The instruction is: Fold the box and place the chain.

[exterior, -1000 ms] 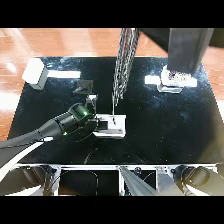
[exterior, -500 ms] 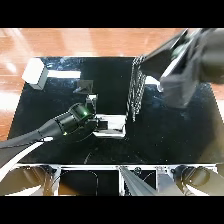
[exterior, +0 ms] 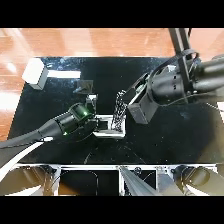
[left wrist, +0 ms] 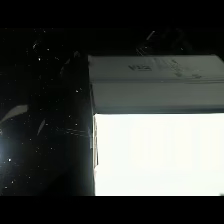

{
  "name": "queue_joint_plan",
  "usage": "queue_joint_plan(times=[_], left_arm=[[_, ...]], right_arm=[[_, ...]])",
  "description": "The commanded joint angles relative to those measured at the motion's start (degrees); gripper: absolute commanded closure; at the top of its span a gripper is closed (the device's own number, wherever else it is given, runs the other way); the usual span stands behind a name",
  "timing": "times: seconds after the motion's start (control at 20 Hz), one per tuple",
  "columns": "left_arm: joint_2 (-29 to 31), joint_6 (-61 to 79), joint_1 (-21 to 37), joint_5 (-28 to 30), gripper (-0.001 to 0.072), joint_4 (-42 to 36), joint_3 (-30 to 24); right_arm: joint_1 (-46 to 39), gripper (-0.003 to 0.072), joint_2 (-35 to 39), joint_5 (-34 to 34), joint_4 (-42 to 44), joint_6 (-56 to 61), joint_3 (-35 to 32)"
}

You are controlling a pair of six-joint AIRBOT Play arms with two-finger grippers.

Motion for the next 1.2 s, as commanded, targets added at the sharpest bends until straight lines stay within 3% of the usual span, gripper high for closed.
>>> queue_joint_plan(times=[0.0, 0.35, 0.75, 0.95, 1.15], left_arm=[[0.02, 0.0, 0.0, 0.02, 0.069, 0.0, 0.04], [0.02, 0.0, 0.0, 0.02, 0.0689, 0.0, 0.04], [0.02, 0.0, 0.0, 0.04, 0.0689, 0.02, 0.04], [0.02, 0.0, 0.0, 0.02, 0.069, 0.02, 0.04], [0.02, 0.0, 0.0, -0.02, 0.0689, 0.02, 0.04]], right_arm=[[0.07, 0.0651, -0.15, -0.22, 0.02, -0.2, -2.69], [0.07, 0.0651, -0.24, -4.79, 0.26, -0.33, -9.27], [-1.42, 0.0651, 2.64, -9.51, -9.09, 1.46, -9.31], [-2.89, 0.0651, 7.32, -4.76, -12.24, 5.27, -9.33], [-1.01, 0.0651, 7.82, -3.02, -7.72, 5.84, -9.66]])
